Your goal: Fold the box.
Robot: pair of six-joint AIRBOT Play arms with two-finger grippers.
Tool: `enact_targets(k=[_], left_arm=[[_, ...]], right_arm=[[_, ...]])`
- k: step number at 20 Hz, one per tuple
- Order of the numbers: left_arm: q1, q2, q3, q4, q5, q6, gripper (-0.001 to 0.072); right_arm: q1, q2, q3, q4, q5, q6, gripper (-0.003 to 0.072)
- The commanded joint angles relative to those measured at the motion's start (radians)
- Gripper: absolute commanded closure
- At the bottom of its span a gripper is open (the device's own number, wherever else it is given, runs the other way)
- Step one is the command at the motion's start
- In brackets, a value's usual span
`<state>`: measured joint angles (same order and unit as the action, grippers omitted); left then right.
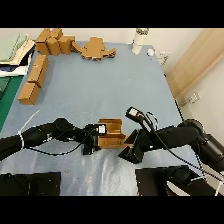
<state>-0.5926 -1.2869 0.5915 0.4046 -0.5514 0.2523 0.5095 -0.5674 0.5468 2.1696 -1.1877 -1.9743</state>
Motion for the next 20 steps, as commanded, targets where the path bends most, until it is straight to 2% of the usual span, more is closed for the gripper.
enact_targets(k=[1, 3, 4, 5, 6, 9, 14, 17, 20], left_arm=[[0.000, 0.000, 0.001, 0.000, 0.000, 0.001, 0.0247], [0.000, 0.000, 0.001, 0.000, 0.000, 0.001, 0.0247], [0.000, 0.000, 0.001, 0.000, 0.000, 0.001, 0.0247], [0.000, 0.000, 0.001, 0.000, 0.000, 0.001, 0.0247], [0.000, 0.000, 0.001, 0.000, 0.000, 0.001, 0.0247], [0.000, 0.000, 0.001, 0.000, 0.000, 0.001, 0.0248], [0.000, 0.000, 0.001, 0.000, 0.000, 0.001, 0.0247], [0.000, 0.000, 0.001, 0.000, 0.001, 0.001, 0.0247], [0.000, 0.000, 0.001, 0.000, 0.000, 0.001, 0.0247]], right_arm=[[0.004, 0.019, 0.001, 0.057, -0.012, 0.330, -0.0018], [0.004, -0.006, 0.001, 0.057, 0.004, 0.437, -0.0004], [0.004, -0.028, 0.001, 0.064, 0.023, 0.497, 0.0086], [0.004, -0.055, 0.001, 0.087, 0.063, 0.518, 0.0358], [0.004, -0.082, 0.002, 0.114, 0.118, 0.517, 0.0688], [-0.005, -0.203, 0.045, 0.123, 0.283, 0.515, 0.0683], [-0.102, -0.507, 0.243, 0.015, 0.195, 0.443, 0.0684], [-0.112, -0.627, 0.279, -0.071, 0.200, 0.392, 0.0684], [-0.105, -0.719, 0.276, -0.070, 0.200, 0.322, 0.0683]])
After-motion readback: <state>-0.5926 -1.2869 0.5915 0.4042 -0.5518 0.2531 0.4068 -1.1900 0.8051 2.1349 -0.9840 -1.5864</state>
